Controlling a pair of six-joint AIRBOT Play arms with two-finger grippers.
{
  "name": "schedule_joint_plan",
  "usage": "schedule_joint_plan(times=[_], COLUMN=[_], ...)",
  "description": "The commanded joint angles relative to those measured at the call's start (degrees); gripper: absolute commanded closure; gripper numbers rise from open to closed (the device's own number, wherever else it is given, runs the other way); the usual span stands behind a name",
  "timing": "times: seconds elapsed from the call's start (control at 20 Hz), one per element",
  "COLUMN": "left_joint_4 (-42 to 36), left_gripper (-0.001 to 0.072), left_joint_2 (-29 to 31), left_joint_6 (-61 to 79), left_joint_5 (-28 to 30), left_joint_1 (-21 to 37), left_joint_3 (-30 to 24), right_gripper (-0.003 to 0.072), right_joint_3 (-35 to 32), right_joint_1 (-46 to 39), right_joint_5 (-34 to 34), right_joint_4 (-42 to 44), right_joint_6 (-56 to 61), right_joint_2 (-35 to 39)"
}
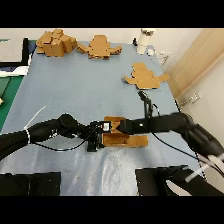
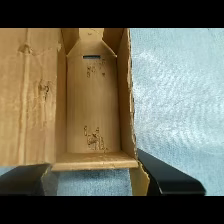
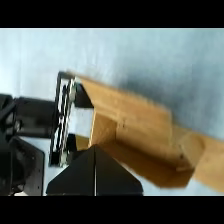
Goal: Fold the box.
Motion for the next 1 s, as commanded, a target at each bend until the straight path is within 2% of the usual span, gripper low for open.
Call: schedule_joint_plan(times=[0.0,0.15,0.3,0.95], left_joint_4=[0.0,0.0,0.0,0.0], left_gripper=[0.0181,0.0181,0.0181,0.0181], left_joint_2=[0.0,0.0,0.0,0.0], left_joint_6=[0.0,0.0,0.0,0.0], left_joint_5=[0.0,0.0,0.0,0.0], left_joint_1=[0.0,0.0,0.0,0.0], left_joint_3=[0.0,0.0,0.0,0.0], right_gripper=[0.0685,0.0686,0.0685,0.0685], right_joint_3=[5.4,6.1,6.1,6.1], right_joint_1=[-0.2,-0.2,-0.1,0.0], right_joint_5=[1.4,2.6,2.8,2.5], right_joint_4=[-0.2,-1.5,-3.2,-3.7], right_joint_6=[-7.5,-10.8,-12.8,-15.6], right_joint_2=[-12.0,-18.9,-22.4,-23.6])
